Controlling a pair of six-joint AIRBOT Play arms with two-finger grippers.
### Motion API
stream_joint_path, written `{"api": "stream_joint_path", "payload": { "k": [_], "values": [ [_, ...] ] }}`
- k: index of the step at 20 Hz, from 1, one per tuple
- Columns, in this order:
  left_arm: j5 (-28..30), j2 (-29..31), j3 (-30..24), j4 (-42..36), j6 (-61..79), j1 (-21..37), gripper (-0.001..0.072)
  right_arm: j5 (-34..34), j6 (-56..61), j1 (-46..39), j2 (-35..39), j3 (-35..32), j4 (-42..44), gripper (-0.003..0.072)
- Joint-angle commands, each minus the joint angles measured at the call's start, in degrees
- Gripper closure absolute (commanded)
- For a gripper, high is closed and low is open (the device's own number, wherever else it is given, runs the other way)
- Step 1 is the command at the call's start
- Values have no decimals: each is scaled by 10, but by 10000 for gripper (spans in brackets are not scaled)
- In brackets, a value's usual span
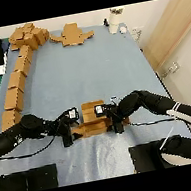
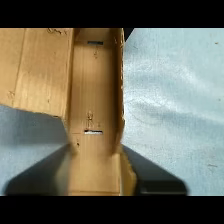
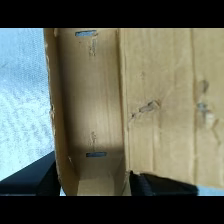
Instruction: Fold the box.
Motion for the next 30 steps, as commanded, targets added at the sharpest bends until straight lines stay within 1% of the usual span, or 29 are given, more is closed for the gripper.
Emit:
{"api": "stream_joint_path", "payload": {
  "k": [1,3,6,7,8,11,12,19,22,23,24,25,26,30],
  "values": [
    [4,-13,10,-4,8,-6,429,0,0,0,0,0,0,240],
    [16,-14,13,-3,17,-9,429,0,0,0,0,0,0,240],
    [14,-15,13,-4,24,-12,431,0,0,0,0,0,0,240],
    [13,-17,14,-7,26,-13,529,0,0,0,0,0,0,240],
    [13,-21,14,-17,36,-14,569,0,0,0,0,0,0,240],
    [13,-28,14,-56,60,-22,571,0,0,0,0,0,0,240],
    [14,-28,15,-66,73,-28,606,0,0,0,0,0,0,240],
    [24,-29,15,-100,83,-35,606,0,0,0,0,0,0,240],
    [24,-32,15,-100,83,-35,605,0,0,0,0,0,0,240],
    [24,-32,15,-100,83,-35,593,0,0,0,0,0,0,240],
    [23,-32,15,-100,83,-35,502,0,0,0,0,0,0,240],
    [23,-32,15,-100,83,-35,353,0,0,0,0,0,0,240],
    [22,-32,15,-100,82,-35,283,0,0,0,0,0,0,240],
    [18,-35,13,-100,82,-35,283,0,0,0,0,0,0,240]
  ]
}}
